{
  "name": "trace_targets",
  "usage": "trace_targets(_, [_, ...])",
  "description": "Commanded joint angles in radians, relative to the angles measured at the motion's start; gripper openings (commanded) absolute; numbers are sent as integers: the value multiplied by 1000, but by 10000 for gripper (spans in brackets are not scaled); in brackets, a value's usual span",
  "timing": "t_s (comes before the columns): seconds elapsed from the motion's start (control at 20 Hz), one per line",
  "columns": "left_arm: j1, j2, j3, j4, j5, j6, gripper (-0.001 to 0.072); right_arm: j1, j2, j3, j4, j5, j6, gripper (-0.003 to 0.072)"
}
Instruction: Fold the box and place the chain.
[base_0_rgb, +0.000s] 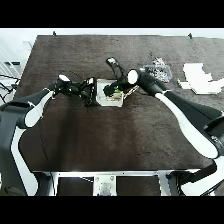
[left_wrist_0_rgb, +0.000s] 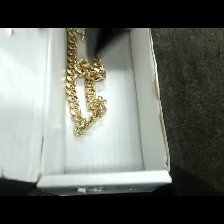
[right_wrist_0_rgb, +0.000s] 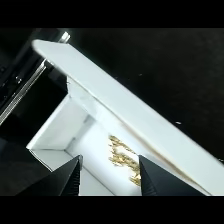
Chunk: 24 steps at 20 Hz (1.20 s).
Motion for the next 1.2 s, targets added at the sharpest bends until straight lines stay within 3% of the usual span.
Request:
trace_targets(0.0, [1,1,0,0,0,0,469,-66,100,-6,-90,76,18,421])
trace_targets(0.3, [1,1,0,0,1,0,468,-293,176,-82,-111,65,138,423])
trace_targets(0.45, [1,1,0,0,1,0,468,-368,155,-187,-102,-103,212,432])
trace_targets(0.55, [1,1,0,0,1,0,468,-387,111,-216,-61,-223,221,499])
trace_targets(0.75, [1,1,0,0,1,0,468,-390,2,-195,-20,-345,221,525])
trace_targets(1.15, [1,1,0,0,1,0,468,-390,-153,-72,32,-401,254,517])
